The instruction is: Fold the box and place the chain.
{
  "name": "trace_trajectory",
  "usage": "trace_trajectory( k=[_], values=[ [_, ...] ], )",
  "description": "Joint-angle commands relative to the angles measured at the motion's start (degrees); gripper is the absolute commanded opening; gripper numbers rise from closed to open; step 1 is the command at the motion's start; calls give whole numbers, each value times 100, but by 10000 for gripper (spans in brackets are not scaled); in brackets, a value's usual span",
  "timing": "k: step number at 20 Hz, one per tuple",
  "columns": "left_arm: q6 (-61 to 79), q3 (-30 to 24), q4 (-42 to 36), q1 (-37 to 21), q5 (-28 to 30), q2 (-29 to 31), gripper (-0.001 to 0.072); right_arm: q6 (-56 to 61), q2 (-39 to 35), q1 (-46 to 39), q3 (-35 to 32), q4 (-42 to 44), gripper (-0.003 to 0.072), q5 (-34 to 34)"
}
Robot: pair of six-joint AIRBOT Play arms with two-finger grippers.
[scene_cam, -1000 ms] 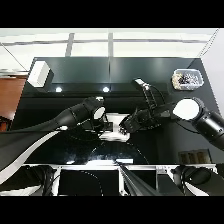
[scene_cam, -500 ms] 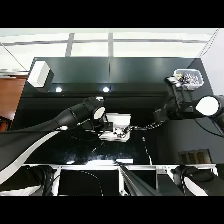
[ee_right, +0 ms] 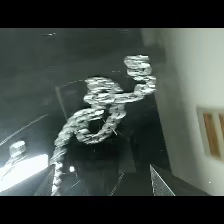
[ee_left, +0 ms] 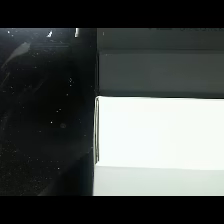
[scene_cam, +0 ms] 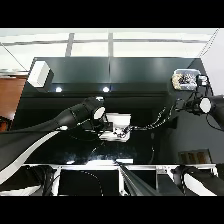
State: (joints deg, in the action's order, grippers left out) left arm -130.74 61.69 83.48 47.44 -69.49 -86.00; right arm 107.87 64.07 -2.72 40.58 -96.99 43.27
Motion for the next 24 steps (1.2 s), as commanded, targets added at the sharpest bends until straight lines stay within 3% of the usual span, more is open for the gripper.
trace_trajectory(
  k=[1,9,20,21,24],
  values=[
    [2,-2,2,-2,2,2,31,573,645,-179,144,-127,720,-151],
    [2,-2,2,-2,2,2,31,573,1174,-146,531,260,720,-245],
    [2,-2,2,-2,2,2,31,216,1228,-144,557,376,703,-153],
    [2,-2,2,-2,2,2,31,170,1228,-144,557,380,510,-142],
    [2,-2,2,-2,2,2,31,129,1228,-144,557,380,160,-66]
  ],
)
